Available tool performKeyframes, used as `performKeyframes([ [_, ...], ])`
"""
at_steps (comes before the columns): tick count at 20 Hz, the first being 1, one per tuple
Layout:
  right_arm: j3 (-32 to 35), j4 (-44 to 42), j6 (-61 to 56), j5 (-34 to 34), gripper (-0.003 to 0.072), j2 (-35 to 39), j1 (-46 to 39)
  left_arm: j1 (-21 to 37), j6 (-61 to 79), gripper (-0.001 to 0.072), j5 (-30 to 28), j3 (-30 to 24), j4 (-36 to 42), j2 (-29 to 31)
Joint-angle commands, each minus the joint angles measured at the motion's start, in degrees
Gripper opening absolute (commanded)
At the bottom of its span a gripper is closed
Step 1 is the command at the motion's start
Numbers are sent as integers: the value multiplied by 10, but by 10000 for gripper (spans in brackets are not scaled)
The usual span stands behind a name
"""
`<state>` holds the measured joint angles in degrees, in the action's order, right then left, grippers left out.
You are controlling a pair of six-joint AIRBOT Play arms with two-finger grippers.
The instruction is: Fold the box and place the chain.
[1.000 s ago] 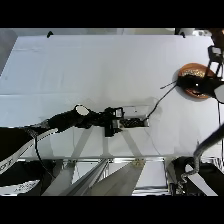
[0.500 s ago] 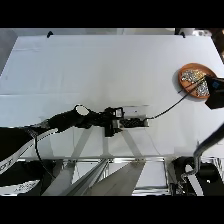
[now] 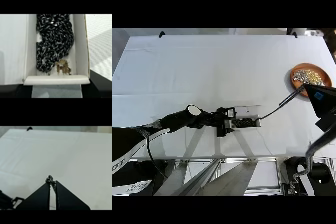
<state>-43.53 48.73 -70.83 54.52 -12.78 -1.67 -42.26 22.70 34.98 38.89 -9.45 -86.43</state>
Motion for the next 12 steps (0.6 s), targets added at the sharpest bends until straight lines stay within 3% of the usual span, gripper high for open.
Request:
performKeyframes([
  [1, 0, -115, 36, 22, 19, -23, 1, 0, 0, 136, 0, 0, 0, 0],
  [6, 0, -144, 58, 37, 19, -79, 18, 0, 0, 136, 0, 0, 0, 0],
  [12, 0, -209, 125, -26, 19, -206, 125, 0, 0, 136, 0, 0, 0, 0],
])
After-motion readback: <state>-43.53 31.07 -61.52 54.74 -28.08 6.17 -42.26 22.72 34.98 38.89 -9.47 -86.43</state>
